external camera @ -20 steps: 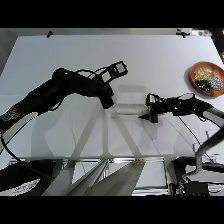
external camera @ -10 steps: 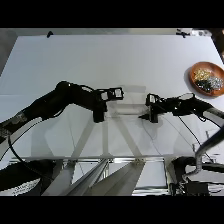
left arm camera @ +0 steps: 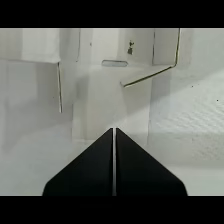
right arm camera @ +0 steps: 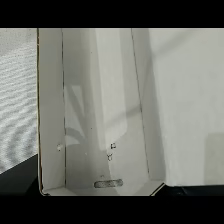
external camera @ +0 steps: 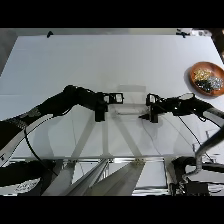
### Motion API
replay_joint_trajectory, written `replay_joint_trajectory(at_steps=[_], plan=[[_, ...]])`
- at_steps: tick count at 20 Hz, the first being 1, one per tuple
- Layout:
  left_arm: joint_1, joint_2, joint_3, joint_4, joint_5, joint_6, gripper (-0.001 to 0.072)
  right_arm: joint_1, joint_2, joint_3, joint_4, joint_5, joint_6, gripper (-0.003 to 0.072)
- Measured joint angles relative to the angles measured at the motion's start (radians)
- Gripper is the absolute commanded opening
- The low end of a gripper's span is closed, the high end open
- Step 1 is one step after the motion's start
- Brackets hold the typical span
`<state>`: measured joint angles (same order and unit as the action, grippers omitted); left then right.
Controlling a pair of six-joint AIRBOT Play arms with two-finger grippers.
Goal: Fold the box and place the chain.
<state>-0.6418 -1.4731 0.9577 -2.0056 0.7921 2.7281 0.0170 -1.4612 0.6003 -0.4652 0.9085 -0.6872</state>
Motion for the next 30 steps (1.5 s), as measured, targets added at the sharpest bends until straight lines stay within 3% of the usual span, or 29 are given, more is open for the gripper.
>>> replay_joint_trajectory(at_steps=[2, 5, 8, 25, 26, 30], plan=[[0.010, -0.005, 0.000, 0.000, -0.017, 0.004, 0.0144, 0.000, 0.000, 0.000, 0.000, 0.000, 0.000, 0.0438], [0.019, -0.008, 0.000, -0.003, -0.041, 0.007, 0.0187, 0.000, 0.000, 0.000, 0.000, 0.000, 0.000, 0.0438], [0.021, -0.011, 0.000, -0.005, -0.062, 0.035, 0.0419, 0.000, 0.000, 0.000, 0.000, 0.000, 0.001, 0.0438], [-0.019, -0.015, 0.000, -0.056, -0.051, 0.224, 0.0383, 0.000, 0.000, 0.000, 0.001, 0.000, 0.001, 0.0438], [-0.020, -0.015, 0.000, -0.058, -0.049, 0.224, 0.0351, 0.000, 0.000, 0.000, 0.001, 0.000, 0.001, 0.0438], [-0.027, -0.015, -0.001, -0.076, -0.044, 0.228, 0.0332, 0.000, 0.000, 0.000, 0.001, 0.000, 0.002, 0.0438]])
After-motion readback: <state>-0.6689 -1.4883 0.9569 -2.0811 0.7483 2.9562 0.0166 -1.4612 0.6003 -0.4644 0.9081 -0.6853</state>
